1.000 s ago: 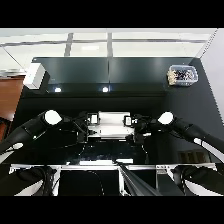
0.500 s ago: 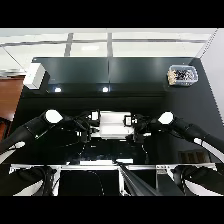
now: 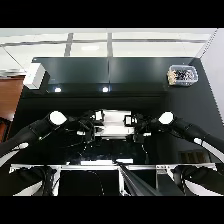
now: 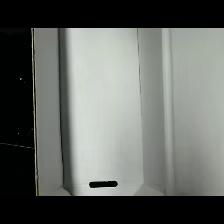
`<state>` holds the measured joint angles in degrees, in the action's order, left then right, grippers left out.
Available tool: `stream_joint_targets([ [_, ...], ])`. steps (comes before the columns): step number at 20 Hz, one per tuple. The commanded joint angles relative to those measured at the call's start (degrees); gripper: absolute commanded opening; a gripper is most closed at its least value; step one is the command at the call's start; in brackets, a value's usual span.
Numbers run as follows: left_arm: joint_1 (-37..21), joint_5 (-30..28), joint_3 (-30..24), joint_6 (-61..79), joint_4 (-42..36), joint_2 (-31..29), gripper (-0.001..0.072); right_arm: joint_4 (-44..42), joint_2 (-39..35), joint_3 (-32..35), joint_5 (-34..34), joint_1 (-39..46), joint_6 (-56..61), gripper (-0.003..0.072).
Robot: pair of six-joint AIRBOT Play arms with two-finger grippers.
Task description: Fold the box and place the chain.
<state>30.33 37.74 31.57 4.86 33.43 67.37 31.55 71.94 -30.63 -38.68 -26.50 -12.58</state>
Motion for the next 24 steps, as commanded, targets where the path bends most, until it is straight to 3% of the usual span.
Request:
stream_joint_targets([
  [1,0.92,-1.36,0.07,0.02,0.13,1.51,0.0225,0.09,0.02,-0.07,-0.07,-0.04,-0.04,0.0135],
  [9,0.94,-0.02,0.07,-0.33,0.17,2.08,0.0210,0.09,0.02,-0.07,-0.07,-0.04,-0.04,0.0135],
  [10,0.94,-0.02,0.07,-0.28,0.17,2.08,0.0108,0.07,0.02,-0.07,-0.07,-0.04,-0.04,0.0135],
  [12,0.94,-0.02,0.07,-0.28,0.17,2.08,0.0086,0.07,0.02,-0.07,-0.07,-0.04,-0.04,0.0135],
  [13,0.94,-0.02,0.07,-0.31,0.17,2.08,0.0136,0.07,0.02,-0.07,-0.07,-0.04,-0.04,0.0135],
  [14,0.94,-0.02,0.07,-0.31,0.17,2.08,0.0318,0.07,0.02,-0.07,-0.07,-0.04,-0.04,0.0135],
  [15,0.92,-0.02,0.07,-0.31,0.20,2.08,0.0349,0.09,0.02,-0.07,-0.07,-0.04,-0.04,0.0135],
  [16,0.92,0.00,0.07,-0.33,0.33,2.08,0.0297,0.07,0.02,-0.07,-0.07,-0.04,-0.04,0.0135],
  [17,0.92,0.28,0.07,-0.33,0.42,2.08,0.0091,0.07,0.02,-0.07,-0.07,-0.04,-0.04,0.0135],
  [18,0.92,0.68,0.07,-0.35,0.42,2.05,0.0073,0.07,0.02,-0.07,-0.07,-0.04,-0.04,0.0135],
  [20,0.39,1.51,0.07,-1.01,0.68,1.27,0.0321,0.09,0.02,-0.07,-0.07,-0.04,-0.04,0.0135],
  [21,-0.83,1.77,0.07,-4.13,1.16,0.26,0.0260,0.09,0.02,-0.07,-0.07,-0.04,-0.04,0.0135],
  [23,-4.96,4.83,0.07,-12.15,6.12,-3.50,0.0030,0.07,0.02,-0.07,-0.07,-0.04,-0.04,0.0135],
  [24,-7.67,7.43,0.07,-16.41,9.94,-5.81,0.0026,0.07,0.02,-0.07,-0.07,-0.04,-0.04,0.0135],
])
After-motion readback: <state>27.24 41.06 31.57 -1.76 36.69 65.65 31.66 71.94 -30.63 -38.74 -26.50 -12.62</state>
